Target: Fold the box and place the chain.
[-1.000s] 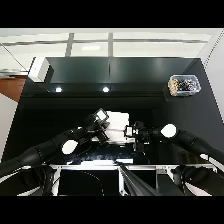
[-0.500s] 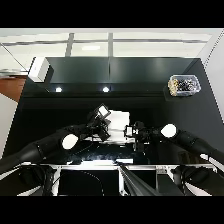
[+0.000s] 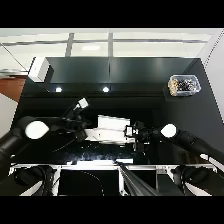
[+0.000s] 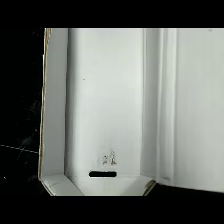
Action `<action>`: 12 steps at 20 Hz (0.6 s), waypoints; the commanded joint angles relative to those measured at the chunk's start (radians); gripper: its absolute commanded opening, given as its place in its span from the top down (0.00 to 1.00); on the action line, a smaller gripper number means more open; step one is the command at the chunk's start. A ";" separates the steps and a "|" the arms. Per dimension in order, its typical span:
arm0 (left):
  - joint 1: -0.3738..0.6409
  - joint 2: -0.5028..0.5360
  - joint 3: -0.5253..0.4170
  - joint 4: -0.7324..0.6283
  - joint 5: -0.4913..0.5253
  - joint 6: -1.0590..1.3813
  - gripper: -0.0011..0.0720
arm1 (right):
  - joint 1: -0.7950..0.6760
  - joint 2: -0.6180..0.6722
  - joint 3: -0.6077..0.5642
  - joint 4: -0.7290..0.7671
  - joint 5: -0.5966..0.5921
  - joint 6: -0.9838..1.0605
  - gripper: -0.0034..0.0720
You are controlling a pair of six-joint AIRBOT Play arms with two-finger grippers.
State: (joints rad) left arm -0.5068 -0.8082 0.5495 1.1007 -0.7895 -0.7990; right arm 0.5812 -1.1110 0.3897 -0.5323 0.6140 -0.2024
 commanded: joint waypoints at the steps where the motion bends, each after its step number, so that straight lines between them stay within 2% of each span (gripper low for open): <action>1: 0.162 0.071 0.002 0.019 -0.306 0.098 0.95 | 0.000 0.000 0.000 0.000 0.000 0.001 0.41; 2: 0.196 0.065 -0.010 0.005 -0.331 0.144 0.95 | 0.000 0.000 0.000 0.000 0.000 0.001 0.41; 3: 0.217 0.056 -0.029 -0.009 -0.332 0.215 0.84 | 0.000 0.000 0.000 0.000 0.000 0.001 0.41; 4: 0.223 0.045 -0.053 -0.029 -0.301 0.269 0.34 | 0.000 0.000 0.000 0.000 0.000 0.001 0.41; 5: 0.223 0.032 -0.078 -0.063 -0.256 0.308 0.02 | 0.000 0.000 0.000 0.000 0.000 0.001 0.41; 6: 0.222 0.016 -0.103 -0.108 -0.213 0.381 0.03 | 0.000 0.000 0.000 0.000 0.000 0.001 0.41; 8: 0.223 -0.023 -0.137 -0.187 -0.206 0.680 0.08 | 0.000 0.000 0.000 0.000 0.000 0.001 0.41; 9: 0.223 -0.052 -0.140 -0.229 -0.206 0.787 0.17 | 0.000 0.000 0.000 0.000 0.000 0.001 0.41; 12: 0.222 -0.151 -0.139 -0.359 -0.178 0.980 0.17 | 0.000 0.000 0.000 0.000 0.000 0.001 0.41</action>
